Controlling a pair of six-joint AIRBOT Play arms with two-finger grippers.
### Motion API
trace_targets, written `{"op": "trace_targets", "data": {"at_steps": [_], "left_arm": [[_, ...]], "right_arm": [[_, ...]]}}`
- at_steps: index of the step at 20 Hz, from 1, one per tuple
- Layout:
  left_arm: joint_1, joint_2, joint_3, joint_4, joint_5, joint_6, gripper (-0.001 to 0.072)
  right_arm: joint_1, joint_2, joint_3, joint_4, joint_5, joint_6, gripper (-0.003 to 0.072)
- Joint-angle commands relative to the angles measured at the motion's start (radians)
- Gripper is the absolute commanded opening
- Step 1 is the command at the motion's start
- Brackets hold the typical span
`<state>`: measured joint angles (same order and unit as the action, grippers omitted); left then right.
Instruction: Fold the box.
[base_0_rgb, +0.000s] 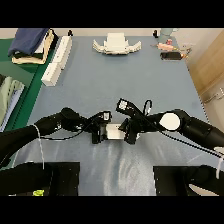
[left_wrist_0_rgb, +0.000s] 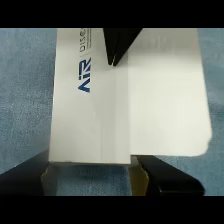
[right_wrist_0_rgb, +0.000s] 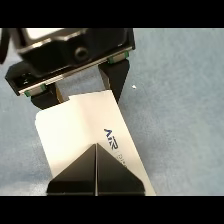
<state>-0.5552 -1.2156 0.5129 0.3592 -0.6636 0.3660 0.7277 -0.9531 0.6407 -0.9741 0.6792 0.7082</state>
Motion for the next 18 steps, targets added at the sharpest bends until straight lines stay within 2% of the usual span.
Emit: {"op": "trace_targets", "data": {"at_steps": [1,2,4,8,9,10,11,12,14,15,18], "left_arm": [[0.000,0.000,0.001,0.001,0.000,0.000,0.0444],[0.000,0.000,0.001,0.001,0.000,0.000,0.0444],[0.000,0.000,0.001,0.001,0.000,0.000,0.0444],[0.000,0.000,0.001,0.001,0.000,0.000,0.0444],[0.000,0.000,0.001,0.001,0.000,0.000,0.0445],[0.000,0.000,0.001,0.001,0.000,0.000,0.0444],[0.000,0.000,0.001,0.001,0.000,0.000,0.0444],[0.000,0.000,0.001,0.001,0.000,0.000,0.0444],[0.000,0.000,0.001,0.001,0.000,0.000,0.0444],[0.000,0.000,0.001,0.001,0.000,0.000,0.0444],[0.000,0.000,0.001,0.001,0.000,0.000,0.0444]], "right_arm": [[0.010,0.056,-0.048,-0.016,-0.035,-0.021,0.0029],[0.010,0.055,-0.061,-0.020,-0.035,-0.041,0.0056],[0.010,0.043,-0.088,-0.064,-0.041,-0.056,0.0237],[0.010,0.041,-0.091,-0.122,-0.055,-0.085,0.0240],[0.010,0.045,-0.091,-0.122,-0.054,-0.097,0.0277],[0.010,0.047,-0.091,-0.122,-0.052,-0.117,0.0389],[0.010,0.047,-0.091,-0.122,-0.051,-0.150,0.0446],[0.010,0.047,-0.091,-0.122,-0.052,-0.182,0.0454],[0.013,0.046,-0.092,-0.121,-0.052,-0.259,0.0565],[0.017,0.044,-0.092,-0.121,-0.051,-0.296,0.0586],[0.020,0.023,-0.092,-0.123,-0.053,-0.348,0.0585]]}}
